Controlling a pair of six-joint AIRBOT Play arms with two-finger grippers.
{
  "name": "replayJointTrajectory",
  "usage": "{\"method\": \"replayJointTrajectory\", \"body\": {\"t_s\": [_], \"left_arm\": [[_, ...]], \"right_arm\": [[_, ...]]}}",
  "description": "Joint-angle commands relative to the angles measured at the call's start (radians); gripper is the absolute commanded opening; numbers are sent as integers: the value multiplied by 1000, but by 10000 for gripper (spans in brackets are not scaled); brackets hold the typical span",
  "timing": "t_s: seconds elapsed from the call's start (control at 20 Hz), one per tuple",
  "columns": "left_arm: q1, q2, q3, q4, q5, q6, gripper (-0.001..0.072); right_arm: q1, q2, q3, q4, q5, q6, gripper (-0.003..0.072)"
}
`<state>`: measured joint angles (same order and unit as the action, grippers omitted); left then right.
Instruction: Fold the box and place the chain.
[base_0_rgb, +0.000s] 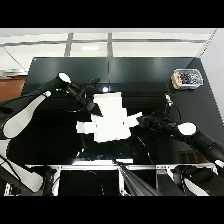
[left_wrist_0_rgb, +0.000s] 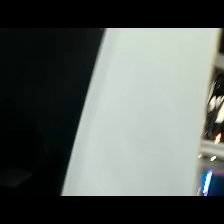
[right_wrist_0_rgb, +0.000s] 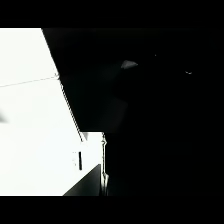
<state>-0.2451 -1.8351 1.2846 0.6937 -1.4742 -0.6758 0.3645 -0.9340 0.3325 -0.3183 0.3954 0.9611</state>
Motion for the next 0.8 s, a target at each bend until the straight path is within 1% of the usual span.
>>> {"method": "replayJointTrajectory", "body": {"t_s": [0.0, 0.05, 0.1, 0.15, 0.2, 0.25, 0.4, 0.5, 0.55, 0.6, 0.7, 0.75], "left_arm": [[-23, -4, 11, 41, -3, 51, 245], [-23, -6, 11, 41, -5, 61, 85], [-20, -7, 11, 41, -5, 72, 40], [-16, -7, 11, 39, -5, 76, 40], [-12, -6, 12, 39, -12, 85, 24], [-7, -6, 17, 39, -25, 87, 23], [3, 27, 31, 69, -32, 77, 18], [-6, 94, 10, 109, 8, 68, 17], [-14, 143, -31, 101, 68, 92, 17], [-25, 205, -99, 61, 165, 162, 17], [-43, 303, -238, -42, 372, 372, 21], [-51, 323, -277, -64, 431, 481, 22]], "right_arm": [[1, 0, 0, 0, 4, 0, 15], [1, 0, 0, 0, 4, 0, 15], [1, 0, 0, -2, 3, 0, 16], [-4, 1, 0, -12, 0, 0, 90], [-21, 1, 5, -25, 9, 1, 447], [-50, 2, 16, -57, 54, 0, 697], [-184, 5, 132, -355, 352, 0, 705], [-251, 5, 212, -511, 481, 0, 705], [-271, 5, 241, -558, 512, -15, 705], [-278, 5, 264, -586, 527, -76, 705], [-266, 5, 273, -563, 507, -283, 705], [-245, 5, 273, -549, 498, -396, 705]]}}
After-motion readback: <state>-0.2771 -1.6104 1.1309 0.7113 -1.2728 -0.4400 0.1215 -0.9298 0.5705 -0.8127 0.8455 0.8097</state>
